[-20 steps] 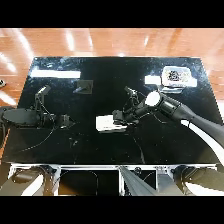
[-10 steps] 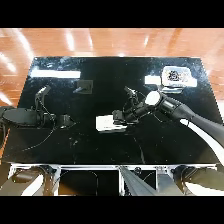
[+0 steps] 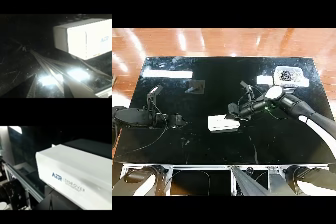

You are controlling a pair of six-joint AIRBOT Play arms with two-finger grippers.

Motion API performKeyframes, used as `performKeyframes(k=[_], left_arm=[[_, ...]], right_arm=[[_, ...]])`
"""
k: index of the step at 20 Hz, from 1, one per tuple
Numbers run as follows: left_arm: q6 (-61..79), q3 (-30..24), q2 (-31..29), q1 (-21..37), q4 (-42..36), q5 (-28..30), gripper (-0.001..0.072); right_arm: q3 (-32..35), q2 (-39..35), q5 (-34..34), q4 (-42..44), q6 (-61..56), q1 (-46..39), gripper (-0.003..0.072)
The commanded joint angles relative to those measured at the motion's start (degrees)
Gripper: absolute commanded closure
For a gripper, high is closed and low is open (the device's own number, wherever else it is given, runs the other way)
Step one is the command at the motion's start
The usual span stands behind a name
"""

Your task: Fold the box and place the chain.

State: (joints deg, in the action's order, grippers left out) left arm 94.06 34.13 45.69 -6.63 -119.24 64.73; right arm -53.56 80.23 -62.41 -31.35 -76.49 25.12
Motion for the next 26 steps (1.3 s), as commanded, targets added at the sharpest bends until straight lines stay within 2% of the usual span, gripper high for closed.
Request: performKeyframes(k=[1,3,4,6,9,12,14,17,19,23,26], left_arm=[[1.20,0.17,0.17,0.07,-0.15,-3.04,0.0262],[8.37,0.59,1.77,0.04,-3.72,-3.89,0.0261],[17.33,1.29,3.37,-0.48,-8.37,-2.58,0.0249],[35.17,3.28,6.34,-4.17,-14.16,-0.50,0.0103],[49.18,6.51,9.75,-13.11,-10.29,-5.84,0.0086],[58.42,7.54,10.54,-20.37,-5.60,-13.66,0.0087],[64.11,7.61,10.56,-22.32,-3.96,-16.35,0.0087],[69.46,7.65,10.64,-22.43,-0.09,-14.10,0.0088],[69.48,7.65,11.52,-22.32,1.77,-14.91,0.0088],[74.16,7.72,16.68,-22.38,1.31,-15.72,0.0090],[72.54,8.09,19.10,-22.43,-0.87,-15.63,0.0091]], right_arm=[[-0.04,-2.10,-3.78,-0.07,2.84,-3.98,0.0653],[-0.02,-4.83,-5.66,-6.51,2.05,-7.32,0.0653],[0.07,-6.29,-6.27,-10.40,0.28,-9.40,0.0653],[0.79,-9.18,-7.50,-17.90,-3.10,-13.38,0.0653],[2.60,-12.44,-10.88,-24.85,-5.84,-17.94,0.0653],[3.28,-13.92,-12.79,-26.84,-6.25,-19.04,0.0653],[3.28,-13.90,-12.61,-26.77,-6.27,-18.88,0.0653],[3.28,-13.90,-12.41,-26.77,-6.45,-18.91,0.0653],[3.28,-13.90,-11.87,-26.77,-6.45,-18.91,0.0653],[3.28,-13.90,-11.28,-26.77,-6.64,-18.91,0.0653],[3.28,-13.90,-11.26,-26.77,-7.32,-18.91,0.0653]])
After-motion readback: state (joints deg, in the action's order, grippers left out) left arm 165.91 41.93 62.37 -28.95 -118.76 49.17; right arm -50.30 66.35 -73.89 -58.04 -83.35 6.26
